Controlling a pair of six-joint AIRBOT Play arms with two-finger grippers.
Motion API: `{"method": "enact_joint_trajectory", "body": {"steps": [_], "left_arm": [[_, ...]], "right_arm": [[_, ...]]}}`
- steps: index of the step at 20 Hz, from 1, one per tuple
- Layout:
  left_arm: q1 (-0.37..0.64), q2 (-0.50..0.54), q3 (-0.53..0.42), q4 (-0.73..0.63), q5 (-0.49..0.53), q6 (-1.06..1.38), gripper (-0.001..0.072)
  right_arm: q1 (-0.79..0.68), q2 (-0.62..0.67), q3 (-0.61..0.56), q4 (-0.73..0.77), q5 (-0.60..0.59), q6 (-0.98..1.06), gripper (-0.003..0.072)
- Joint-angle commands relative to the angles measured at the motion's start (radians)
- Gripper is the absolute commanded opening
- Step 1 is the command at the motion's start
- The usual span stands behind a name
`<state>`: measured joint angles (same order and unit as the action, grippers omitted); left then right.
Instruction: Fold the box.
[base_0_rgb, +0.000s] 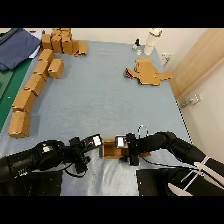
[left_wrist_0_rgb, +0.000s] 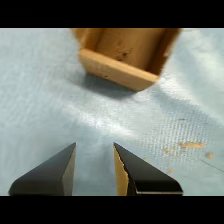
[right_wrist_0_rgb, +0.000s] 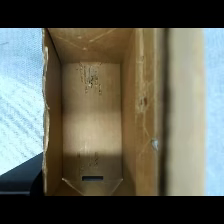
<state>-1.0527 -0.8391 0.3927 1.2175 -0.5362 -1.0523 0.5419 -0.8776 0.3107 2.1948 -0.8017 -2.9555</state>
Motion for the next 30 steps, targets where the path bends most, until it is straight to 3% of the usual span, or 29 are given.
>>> {"method": "enact_joint_trajectory", "body": {"steps": [1, 2, 4, 6, 8, 16, 17, 18, 24, 30], "left_arm": [[0.089, 0.006, 0.021, -0.454, -0.155, 0.504, 0.0343], [0.169, -0.006, 0.022, -0.596, -0.239, 0.650, 0.0344], [0.342, -0.029, 0.024, -0.679, -0.341, 0.783, 0.0371], [0.466, -0.032, 0.026, -0.686, -0.351, 0.879, 0.0372], [0.499, -0.033, 0.030, -0.706, -0.303, 0.908, 0.0372], [0.485, -0.033, 0.030, -0.701, -0.272, 0.910, 0.0373], [0.484, -0.033, 0.030, -0.702, -0.271, 0.910, 0.0507], [0.475, -0.034, 0.030, -0.701, -0.261, 0.906, 0.0697], [0.352, -0.130, 0.028, -0.694, -0.229, 0.906, 0.0697], [0.188, -0.183, 0.028, -0.694, 0.029, 0.891, 0.0698]], "right_arm": [[0.000, 0.000, 0.000, 0.000, 0.000, 0.000, 0.0577], [0.000, 0.000, 0.000, 0.000, 0.000, 0.000, 0.0577], [0.000, 0.000, 0.000, 0.000, 0.000, 0.000, 0.0577], [0.000, 0.000, 0.000, 0.000, 0.000, 0.000, 0.0577], [0.000, 0.000, 0.001, 0.000, 0.000, 0.000, 0.0577], [0.000, 0.000, 0.000, 0.000, 0.000, 0.000, 0.0577], [0.000, 0.000, 0.000, 0.000, 0.000, 0.000, 0.0577], [0.000, 0.000, 0.000, 0.000, 0.000, 0.000, 0.0577], [0.000, 0.000, 0.000, 0.000, 0.000, 0.000, 0.0577], [0.000, 0.000, 0.000, 0.000, 0.000, 0.000, 0.0577]]}}
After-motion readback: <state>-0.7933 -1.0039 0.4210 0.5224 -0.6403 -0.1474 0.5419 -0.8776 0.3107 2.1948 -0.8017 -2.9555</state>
